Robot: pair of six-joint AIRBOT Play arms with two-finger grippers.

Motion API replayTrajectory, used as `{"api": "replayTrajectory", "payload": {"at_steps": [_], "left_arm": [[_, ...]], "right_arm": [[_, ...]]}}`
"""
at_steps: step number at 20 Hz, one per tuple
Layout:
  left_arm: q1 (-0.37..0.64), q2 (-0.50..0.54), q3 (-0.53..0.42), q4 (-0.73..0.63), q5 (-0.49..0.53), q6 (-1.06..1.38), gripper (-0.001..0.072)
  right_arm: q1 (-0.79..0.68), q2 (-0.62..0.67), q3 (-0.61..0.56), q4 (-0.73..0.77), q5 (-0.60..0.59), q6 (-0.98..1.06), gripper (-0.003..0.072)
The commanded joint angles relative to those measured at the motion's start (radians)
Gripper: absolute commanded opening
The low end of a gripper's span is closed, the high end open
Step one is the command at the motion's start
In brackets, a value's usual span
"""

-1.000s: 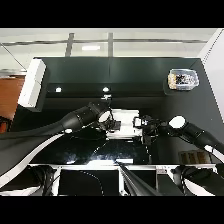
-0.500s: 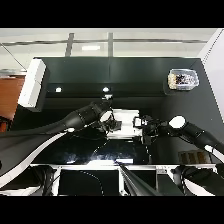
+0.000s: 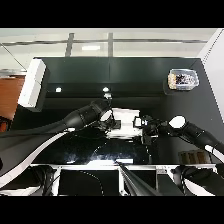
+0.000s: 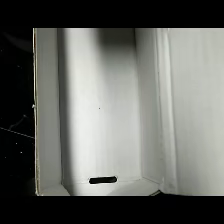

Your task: Fold the box and place the chain.

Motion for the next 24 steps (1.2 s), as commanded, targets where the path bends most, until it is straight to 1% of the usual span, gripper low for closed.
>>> {"api": "replayTrajectory", "payload": {"at_steps": [1,2,3,9,10,11,12,13,14,15,16,17,18,19,21,23,24], "left_arm": [[-0.002,-0.001,0.003,-0.005,0.0,0.001,0.0176],[-0.002,-0.001,0.007,-0.004,-0.001,0.001,0.0379],[-0.002,-0.001,0.012,-0.002,-0.007,0.001,0.0474],[-0.002,-0.005,0.018,0.003,-0.021,0.0,0.0468],[-0.002,-0.005,0.018,0.003,-0.021,0.0,0.0447],[-0.002,-0.005,0.018,0.003,-0.021,0.0,0.0311],[-0.002,-0.005,0.018,0.003,-0.021,0.0,0.0216],[-0.002,-0.005,0.018,0.003,-0.021,0.0,0.0169],[-0.002,-0.005,0.018,0.003,-0.021,0.001,0.0056],[-0.002,-0.005,0.018,0.003,-0.019,0.005,0.0028],[-0.002,-0.005,0.018,0.003,-0.019,0.005,0.0028],[-0.002,-0.005,0.018,0.003,-0.019,0.005,0.0027],[-0.002,-0.005,0.018,0.003,-0.019,0.007,0.0027],[-0.002,-0.005,0.018,0.003,-0.02,0.008,0.0027],[-0.002,-0.005,0.018,0.003,-0.021,0.007,0.0027],[-0.001,-0.005,0.019,0.004,-0.047,0.007,0.0026],[-0.002,-0.005,0.019,0.008,-0.058,0.007,0.0026]], "right_arm": [[0.0,0.0,0.0,0.0,-0.001,0.0,0.0221],[0.0,0.0,0.0,0.0,-0.001,0.0,0.0221],[0.0,0.0,0.0,0.0,-0.001,0.0,0.0221],[0.0,0.0,0.0,0.0,-0.001,0.0,0.0221],[0.0,0.0,0.0,0.0,0.0,0.0,0.022],[0.0,0.0,0.0,0.0,-0.001,0.0,0.0221],[0.0,0.0,0.0,0.0,-0.001,0.0,0.0221],[0.0,0.0,0.0,0.0,0.0,0.0,0.0221],[0.0,0.0,0.0,0.0,0.0,0.0,0.0221],[0.0,0.0,0.0,0.0,0.0,0.0,0.0221],[0.0,0.0,0.0,0.0,0.0,0.0,0.0221],[0.0,0.0,0.0,0.0,0.0,0.0,0.0239],[0.0,0.0,0.0,0.0,-0.001,0.016,0.0448],[0.0,0.001,0.0,0.0,-0.005,0.039,0.0706],[-0.003,0.019,0.0,-0.032,0.002,0.097,0.0717],[-0.003,0.068,0.001,-0.153,0.043,0.159,0.0715],[-0.003,0.095,0.001,-0.191,0.066,0.2,0.0714]]}}
